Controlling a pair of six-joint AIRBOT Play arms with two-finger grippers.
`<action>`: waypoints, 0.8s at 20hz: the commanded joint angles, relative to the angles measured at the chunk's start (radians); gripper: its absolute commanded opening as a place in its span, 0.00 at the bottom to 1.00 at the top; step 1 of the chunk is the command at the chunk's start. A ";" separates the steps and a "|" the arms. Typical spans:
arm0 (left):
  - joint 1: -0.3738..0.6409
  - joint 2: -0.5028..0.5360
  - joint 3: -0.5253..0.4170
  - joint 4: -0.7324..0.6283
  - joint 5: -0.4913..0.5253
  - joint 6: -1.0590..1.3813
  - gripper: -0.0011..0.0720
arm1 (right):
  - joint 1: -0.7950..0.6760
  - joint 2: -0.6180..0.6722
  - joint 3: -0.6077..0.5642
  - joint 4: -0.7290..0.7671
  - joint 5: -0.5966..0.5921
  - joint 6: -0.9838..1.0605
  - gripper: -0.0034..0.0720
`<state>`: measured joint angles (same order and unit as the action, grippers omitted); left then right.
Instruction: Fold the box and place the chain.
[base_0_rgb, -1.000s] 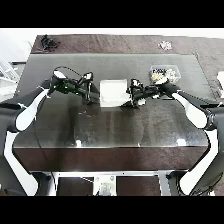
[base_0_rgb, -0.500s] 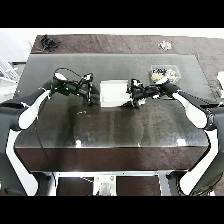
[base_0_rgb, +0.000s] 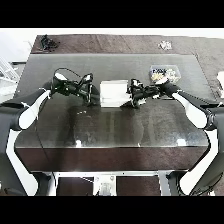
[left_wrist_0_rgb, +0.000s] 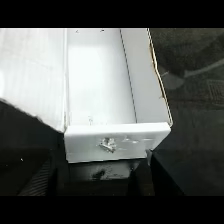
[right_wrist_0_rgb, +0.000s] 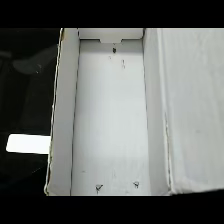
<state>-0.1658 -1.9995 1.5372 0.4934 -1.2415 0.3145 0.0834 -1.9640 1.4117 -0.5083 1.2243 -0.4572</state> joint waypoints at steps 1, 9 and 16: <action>0.000 0.000 0.003 0.029 0.002 -0.003 1.00 | 0.001 0.000 0.000 0.000 0.000 0.000 0.81; 0.001 0.000 0.003 0.017 -0.006 -0.008 1.00 | 0.001 0.000 0.000 0.000 0.000 0.000 0.81; 0.001 0.000 0.003 -0.042 -0.013 0.009 1.00 | 0.001 0.000 0.000 0.000 0.000 0.000 0.81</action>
<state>-0.1646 -1.9995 1.5387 0.4820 -1.2583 0.3130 0.0845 -1.9640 1.4117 -0.5076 1.2243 -0.4568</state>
